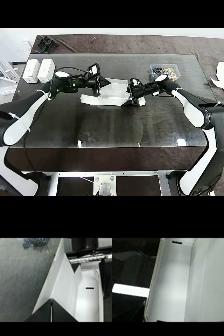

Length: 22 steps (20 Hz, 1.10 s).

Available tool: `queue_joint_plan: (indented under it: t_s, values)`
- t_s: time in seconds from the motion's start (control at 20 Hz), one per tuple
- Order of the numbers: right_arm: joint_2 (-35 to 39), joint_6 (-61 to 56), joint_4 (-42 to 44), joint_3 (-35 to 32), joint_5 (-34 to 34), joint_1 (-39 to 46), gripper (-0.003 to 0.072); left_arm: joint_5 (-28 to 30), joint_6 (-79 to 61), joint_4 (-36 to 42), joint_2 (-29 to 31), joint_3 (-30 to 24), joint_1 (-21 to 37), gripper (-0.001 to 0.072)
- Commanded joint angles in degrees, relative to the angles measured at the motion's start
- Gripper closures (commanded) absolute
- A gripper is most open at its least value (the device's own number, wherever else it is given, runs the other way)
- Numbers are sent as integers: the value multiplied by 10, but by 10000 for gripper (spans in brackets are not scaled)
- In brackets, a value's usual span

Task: Fold the box and place the chain.

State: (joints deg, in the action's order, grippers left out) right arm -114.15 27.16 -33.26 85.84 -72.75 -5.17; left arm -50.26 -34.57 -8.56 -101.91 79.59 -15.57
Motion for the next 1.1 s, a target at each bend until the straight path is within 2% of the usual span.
queue_joint_plan:
  t_s: [0.0,0.35,1.05]
  values:
    - [0,-1,2,0,3,0,123,-13,6,-9,3,2,12,692]
    - [0,-1,2,0,2,0,123,24,0,-18,-3,2,15,691]
    - [0,-1,2,0,3,0,123,37,-15,11,-27,3,23,691]
